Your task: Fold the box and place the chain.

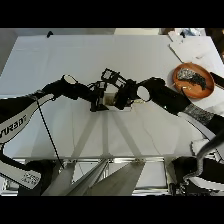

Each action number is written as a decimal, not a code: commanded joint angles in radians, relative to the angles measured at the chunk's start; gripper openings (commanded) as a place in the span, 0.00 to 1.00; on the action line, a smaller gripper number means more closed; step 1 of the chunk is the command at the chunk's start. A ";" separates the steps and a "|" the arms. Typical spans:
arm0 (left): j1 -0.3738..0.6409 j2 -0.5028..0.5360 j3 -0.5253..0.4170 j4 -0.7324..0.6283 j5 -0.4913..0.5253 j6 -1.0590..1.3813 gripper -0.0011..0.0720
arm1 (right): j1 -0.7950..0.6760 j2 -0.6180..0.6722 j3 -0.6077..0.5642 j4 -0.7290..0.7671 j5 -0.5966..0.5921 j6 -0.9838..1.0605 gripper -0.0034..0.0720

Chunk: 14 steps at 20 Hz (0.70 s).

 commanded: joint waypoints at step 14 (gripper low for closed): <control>-0.001 0.001 0.000 0.001 0.001 0.002 0.39 | -0.048 0.313 0.001 -0.129 0.130 0.120 0.36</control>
